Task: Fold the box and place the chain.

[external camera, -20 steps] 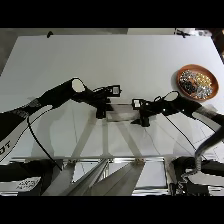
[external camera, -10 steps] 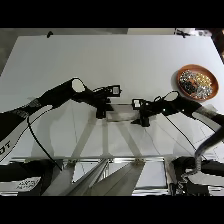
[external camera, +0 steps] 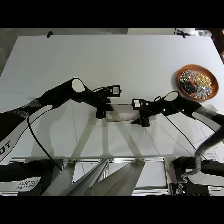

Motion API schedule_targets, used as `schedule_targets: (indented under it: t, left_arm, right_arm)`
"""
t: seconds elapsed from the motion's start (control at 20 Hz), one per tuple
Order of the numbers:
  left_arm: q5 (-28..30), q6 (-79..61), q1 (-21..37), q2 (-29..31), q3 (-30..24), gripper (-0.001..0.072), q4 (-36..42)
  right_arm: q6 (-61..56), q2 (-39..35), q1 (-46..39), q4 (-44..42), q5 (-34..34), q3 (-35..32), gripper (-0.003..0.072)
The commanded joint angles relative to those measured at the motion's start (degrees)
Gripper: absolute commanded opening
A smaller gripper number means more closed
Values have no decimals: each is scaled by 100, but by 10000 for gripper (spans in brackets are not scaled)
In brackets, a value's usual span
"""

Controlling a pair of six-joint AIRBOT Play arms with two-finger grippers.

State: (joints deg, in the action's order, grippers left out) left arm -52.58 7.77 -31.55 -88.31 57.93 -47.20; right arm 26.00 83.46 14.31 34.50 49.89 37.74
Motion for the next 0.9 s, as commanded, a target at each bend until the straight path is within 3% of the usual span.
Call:
schedule_targets:
  t: [0.0, 0.25, 0.3, 0.4, 0.45, 0.85]
  left_arm:
    - [2, 0, 0, 4, 0, 9, 0]
    - [4, 0, 2, 4, 0, 12, 0]
    - [0, 2, 2, 7, 0, 73, -4]
    - [-76, 24, 4, 33, 0, 495, -15]
    - [-83, 94, 4, 63, 2, 596, -26]
    - [-601, 1668, 354, 914, 0, 590, -1366]
  right_arm:
    - [-2, 4, -2, 0, 24, 0, 534]
    - [-2, 4, -2, -2, 24, 0, 534]
    - [-2, 4, -2, 0, 24, 0, 534]
    - [-2, 4, -2, 0, 26, 0, 534]
    - [-2, 4, -2, 0, 24, 0, 534]
    - [-2, 4, -2, 0, 24, 0, 534]
